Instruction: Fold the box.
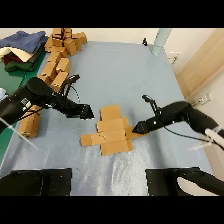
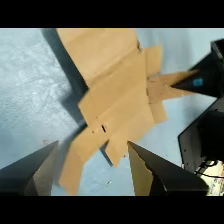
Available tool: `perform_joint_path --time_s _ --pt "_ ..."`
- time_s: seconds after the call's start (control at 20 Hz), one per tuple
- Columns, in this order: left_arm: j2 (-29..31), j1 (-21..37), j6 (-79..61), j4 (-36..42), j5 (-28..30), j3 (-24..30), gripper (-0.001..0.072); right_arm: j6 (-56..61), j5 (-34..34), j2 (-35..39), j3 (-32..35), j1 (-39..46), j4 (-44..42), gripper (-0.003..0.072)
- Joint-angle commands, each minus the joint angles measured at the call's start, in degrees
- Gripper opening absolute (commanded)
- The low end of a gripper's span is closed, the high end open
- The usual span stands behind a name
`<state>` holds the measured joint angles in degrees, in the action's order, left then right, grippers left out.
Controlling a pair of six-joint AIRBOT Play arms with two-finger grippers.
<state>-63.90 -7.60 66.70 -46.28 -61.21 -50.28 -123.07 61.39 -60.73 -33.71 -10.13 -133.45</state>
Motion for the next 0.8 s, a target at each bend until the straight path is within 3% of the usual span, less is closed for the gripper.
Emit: perform_joint_path --time_s 0.0,0.2,0.45,0.75 --pt "-5.97 1.97 -6.54 3.04 0.85 0.02 0.0656 0.33 -9.31 8.72 7.72 -5.07 -1.31 0.0004" --pt "-14.4 1.97 -19.41 17.22 0.68 -0.61 0.0655 2.19 -11.65 10.78 8.13 -7.85 -0.94 0.0004" --pt "-23.67 1.86 -22.73 21.51 -3.48 -4.81 0.0655 2.19 -12.17 10.78 8.13 -7.85 -0.7 0.0004" --pt "-26.14 1.86 -32.02 29.62 -11.52 -6.91 0.0654 2.16 -12.76 10.69 8.15 -7.85 0.0 0.0004"
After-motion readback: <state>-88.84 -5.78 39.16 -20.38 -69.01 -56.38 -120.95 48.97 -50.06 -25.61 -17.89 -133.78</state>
